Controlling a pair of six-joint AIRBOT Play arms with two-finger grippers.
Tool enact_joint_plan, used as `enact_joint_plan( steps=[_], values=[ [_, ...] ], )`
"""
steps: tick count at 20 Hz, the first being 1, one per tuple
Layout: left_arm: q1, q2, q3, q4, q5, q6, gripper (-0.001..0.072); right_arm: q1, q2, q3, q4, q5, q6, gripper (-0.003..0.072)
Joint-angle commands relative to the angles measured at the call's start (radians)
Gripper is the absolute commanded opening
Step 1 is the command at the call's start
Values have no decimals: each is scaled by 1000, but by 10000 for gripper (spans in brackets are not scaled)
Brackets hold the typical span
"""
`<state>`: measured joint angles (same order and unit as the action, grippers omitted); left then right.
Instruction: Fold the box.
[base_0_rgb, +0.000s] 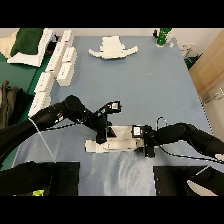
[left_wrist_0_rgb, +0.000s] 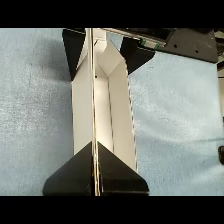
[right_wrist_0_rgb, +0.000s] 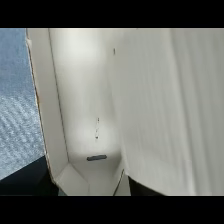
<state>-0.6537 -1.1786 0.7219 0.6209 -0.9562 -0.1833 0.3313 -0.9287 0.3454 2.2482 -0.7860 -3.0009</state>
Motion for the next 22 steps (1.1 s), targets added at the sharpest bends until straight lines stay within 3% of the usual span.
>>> enact_joint_plan(
  steps=[1,8,9,10,11,14,17,19,20,21,22],
  values=[
    [0,0,0,-26,11,1,15,1,0,-1,0,0,0,438],
    [0,0,0,-44,15,0,20,1,0,-1,0,0,0,438],
    [0,1,0,-43,12,0,271,1,0,-1,0,0,0,438],
    [0,2,0,-44,12,-2,576,1,0,-1,0,0,0,438],
    [1,3,0,-44,13,-25,639,1,0,-1,0,0,0,438],
    [1,21,2,-2,5,-140,661,1,0,-1,0,0,0,438],
    [34,92,2,170,-59,-370,667,1,0,-1,0,0,0,439],
    [74,158,2,278,-151,-563,655,1,0,-1,0,0,0,438],
    [94,187,2,304,-209,-693,464,1,0,-1,0,0,0,439],
    [108,208,2,308,-260,-781,19,1,0,-1,0,0,0,438],
    [111,216,2,291,-314,-806,14,1,0,-1,0,0,0,438]
  ],
)
